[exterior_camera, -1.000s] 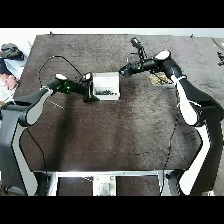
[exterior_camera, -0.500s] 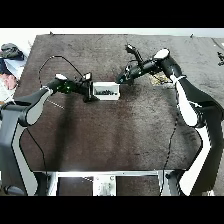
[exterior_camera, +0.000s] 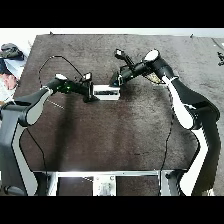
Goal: Fold the box and place the chain.
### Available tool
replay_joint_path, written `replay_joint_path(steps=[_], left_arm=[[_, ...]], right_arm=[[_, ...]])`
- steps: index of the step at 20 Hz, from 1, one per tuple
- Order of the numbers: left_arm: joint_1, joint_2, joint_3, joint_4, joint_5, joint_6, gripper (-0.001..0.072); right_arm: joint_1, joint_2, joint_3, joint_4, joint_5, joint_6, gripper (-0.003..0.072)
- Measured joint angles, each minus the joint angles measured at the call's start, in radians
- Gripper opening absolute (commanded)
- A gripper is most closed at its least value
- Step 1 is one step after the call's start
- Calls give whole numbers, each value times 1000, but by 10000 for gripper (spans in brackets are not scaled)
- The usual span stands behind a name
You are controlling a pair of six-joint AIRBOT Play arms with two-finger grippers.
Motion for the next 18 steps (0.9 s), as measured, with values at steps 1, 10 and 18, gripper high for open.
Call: replay_joint_path(steps=[1, 10, 18], left_arm=[[0, 0, 0, 0, 0, 0, 348], [0, 0, 0, 0, 0, 0, 348], [0, 0, 0, 0, 0, 0, 348]], right_arm=[[7, 0, 0, -2, -7, -6, 234], [36, -3, 0, -35, -76, -17, 347], [39, 1, -22, -82, -29, 123, 348]])
